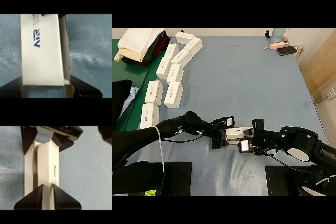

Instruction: Fold the box.

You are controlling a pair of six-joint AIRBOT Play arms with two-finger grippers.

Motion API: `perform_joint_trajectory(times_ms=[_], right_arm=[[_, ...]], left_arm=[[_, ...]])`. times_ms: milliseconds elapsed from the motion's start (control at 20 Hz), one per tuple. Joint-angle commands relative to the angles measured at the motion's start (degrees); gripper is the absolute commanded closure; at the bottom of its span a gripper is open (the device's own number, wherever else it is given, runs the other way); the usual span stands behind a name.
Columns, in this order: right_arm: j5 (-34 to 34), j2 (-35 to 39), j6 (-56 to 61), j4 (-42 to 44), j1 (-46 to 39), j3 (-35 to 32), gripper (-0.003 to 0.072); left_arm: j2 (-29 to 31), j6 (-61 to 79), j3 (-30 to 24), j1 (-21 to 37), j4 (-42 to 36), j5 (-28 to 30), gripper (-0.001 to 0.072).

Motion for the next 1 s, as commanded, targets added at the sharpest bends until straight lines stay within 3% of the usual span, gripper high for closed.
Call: perform_joint_trajectory(times_ms=[0,400,500,850,900,950], right_arm=[[0.2,-0.3,0.1,0.2,0.0,0.0,0.0529],[3.2,-0.3,0.0,3.6,0.0,0.0,0.052],[3.5,-0.3,0.0,3.7,0.0,0.0,0.0406],[3.5,0.6,0.1,4.0,0.0,0.7,0.0381],[3.5,0.9,0.2,4.2,0.0,1.1,0.0353],[3.6,1.2,0.3,4.8,0.0,1.3,0.0228]], left_arm=[[0.0,0.1,0.0,0.0,0.0,-0.2,0.0181],[0.0,0.1,0.0,0.0,0.0,-0.2,0.0181],[0.0,0.1,0.0,0.0,0.0,-0.2,0.0181],[0.0,0.1,0.0,0.0,0.0,-0.2,0.0181],[0.0,0.1,0.0,0.0,0.0,-0.2,0.0181],[0.0,0.1,0.0,0.0,0.0,-0.2,0.0181]])
